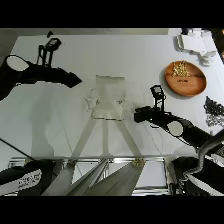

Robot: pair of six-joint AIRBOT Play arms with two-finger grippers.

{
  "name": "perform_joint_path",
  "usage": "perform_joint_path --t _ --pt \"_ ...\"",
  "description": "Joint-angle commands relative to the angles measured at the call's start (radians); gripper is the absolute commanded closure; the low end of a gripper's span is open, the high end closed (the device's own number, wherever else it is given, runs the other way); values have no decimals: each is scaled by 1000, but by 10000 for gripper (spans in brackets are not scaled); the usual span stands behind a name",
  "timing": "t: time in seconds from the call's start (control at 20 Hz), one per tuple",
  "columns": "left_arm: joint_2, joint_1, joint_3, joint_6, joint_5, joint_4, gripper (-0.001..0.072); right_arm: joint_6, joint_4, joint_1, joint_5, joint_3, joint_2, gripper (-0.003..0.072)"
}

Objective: Fold the box and place the chain.

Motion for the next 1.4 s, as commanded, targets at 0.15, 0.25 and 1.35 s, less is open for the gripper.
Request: perform_joint_path --t 0.15,0.25,1.35 --pt "-198 -48 121 175 -143 -172 148 0 0 1 21 -1 0 681" --pt "-246 -92 154 185 -179 -172 148 0 0 1 21 -1 -1 681" --pt "-280 -195 169 305 -211 44 705 0 0 0 10 6 72 197"
